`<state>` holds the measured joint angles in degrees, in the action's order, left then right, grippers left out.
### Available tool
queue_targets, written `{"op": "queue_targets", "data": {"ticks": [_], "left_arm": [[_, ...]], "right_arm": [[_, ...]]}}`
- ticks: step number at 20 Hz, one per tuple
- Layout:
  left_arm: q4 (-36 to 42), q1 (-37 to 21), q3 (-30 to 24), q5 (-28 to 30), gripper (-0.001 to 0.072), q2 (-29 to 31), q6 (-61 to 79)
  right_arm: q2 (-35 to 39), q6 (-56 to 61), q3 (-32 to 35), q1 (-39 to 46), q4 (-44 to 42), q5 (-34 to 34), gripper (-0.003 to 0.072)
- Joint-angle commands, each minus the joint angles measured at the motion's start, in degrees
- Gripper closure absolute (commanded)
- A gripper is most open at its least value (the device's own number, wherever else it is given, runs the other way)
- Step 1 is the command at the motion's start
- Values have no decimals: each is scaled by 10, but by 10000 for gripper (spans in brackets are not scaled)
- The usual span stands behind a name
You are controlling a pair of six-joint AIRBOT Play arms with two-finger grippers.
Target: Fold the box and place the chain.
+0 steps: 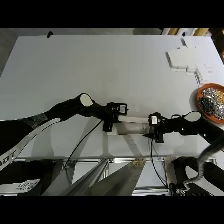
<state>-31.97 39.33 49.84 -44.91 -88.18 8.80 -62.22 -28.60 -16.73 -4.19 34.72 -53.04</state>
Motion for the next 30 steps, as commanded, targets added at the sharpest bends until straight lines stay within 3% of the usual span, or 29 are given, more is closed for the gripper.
{"op": "queue_targets", "data": {"ticks": [1,12,13,14,16,17,18,22,25,26,29,30], "left_arm": [[0,0,1,0,699,0,0],[15,0,1,-17,698,1,0],[15,0,1,-23,662,2,0],[14,0,1,-23,526,5,0],[9,-3,1,-21,175,19,-1],[3,-5,1,-21,90,28,-1],[-10,-9,1,-22,25,38,-4],[-149,-21,1,-32,16,85,-148],[-242,-23,1,-74,31,141,-265],[-260,-22,1,-89,142,162,-290],[-273,-21,1,-135,714,226,-320],[-269,-17,1,-147,707,242,-325]], "right_arm": [[1,0,0,0,-2,0,285],[1,0,0,0,-2,0,285],[1,0,0,0,-2,0,285],[1,0,0,0,-2,0,285],[1,0,0,0,-2,0,285],[1,0,0,0,-2,0,285],[1,0,0,0,-2,0,285],[1,0,0,0,-2,0,285],[1,0,0,0,-2,0,285],[1,0,0,0,-2,0,285],[1,0,0,0,-2,0,285],[1,0,0,0,-2,0,285]]}}
